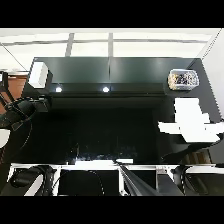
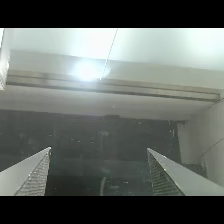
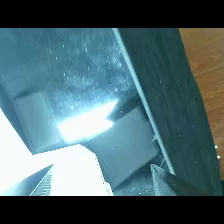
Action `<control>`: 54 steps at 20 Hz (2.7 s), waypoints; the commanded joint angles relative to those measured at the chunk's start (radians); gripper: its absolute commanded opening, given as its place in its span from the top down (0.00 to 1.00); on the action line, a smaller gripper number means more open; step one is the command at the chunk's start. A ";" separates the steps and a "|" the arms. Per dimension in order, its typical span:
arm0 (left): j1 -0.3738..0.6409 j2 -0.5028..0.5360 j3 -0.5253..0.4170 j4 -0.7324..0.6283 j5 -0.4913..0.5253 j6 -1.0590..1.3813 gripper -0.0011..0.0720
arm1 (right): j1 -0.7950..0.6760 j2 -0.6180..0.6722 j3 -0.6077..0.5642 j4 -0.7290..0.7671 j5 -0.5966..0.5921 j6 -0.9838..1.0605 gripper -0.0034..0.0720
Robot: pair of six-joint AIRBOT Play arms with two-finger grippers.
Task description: Fold the box and place the chain.
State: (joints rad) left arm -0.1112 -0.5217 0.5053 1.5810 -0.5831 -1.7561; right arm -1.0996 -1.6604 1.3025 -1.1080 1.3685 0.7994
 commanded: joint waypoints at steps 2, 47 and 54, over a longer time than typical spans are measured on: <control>0.000 -0.001 0.000 0.005 0.000 0.001 0.01 | 0.013 -0.005 0.001 0.031 0.066 -0.056 0.34; 0.080 -0.706 0.109 -1.051 -0.555 0.763 0.03 | 1.484 0.818 -0.896 0.714 -0.832 0.032 0.93; 0.056 -0.879 0.121 -1.189 -0.544 0.978 0.03 | 1.484 0.818 -0.896 0.669 -0.823 0.062 0.93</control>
State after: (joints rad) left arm -0.0471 -1.3350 0.6189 0.4629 -1.1114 -0.8986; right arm 0.3809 -0.8425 0.4072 -0.4240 0.5488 0.8455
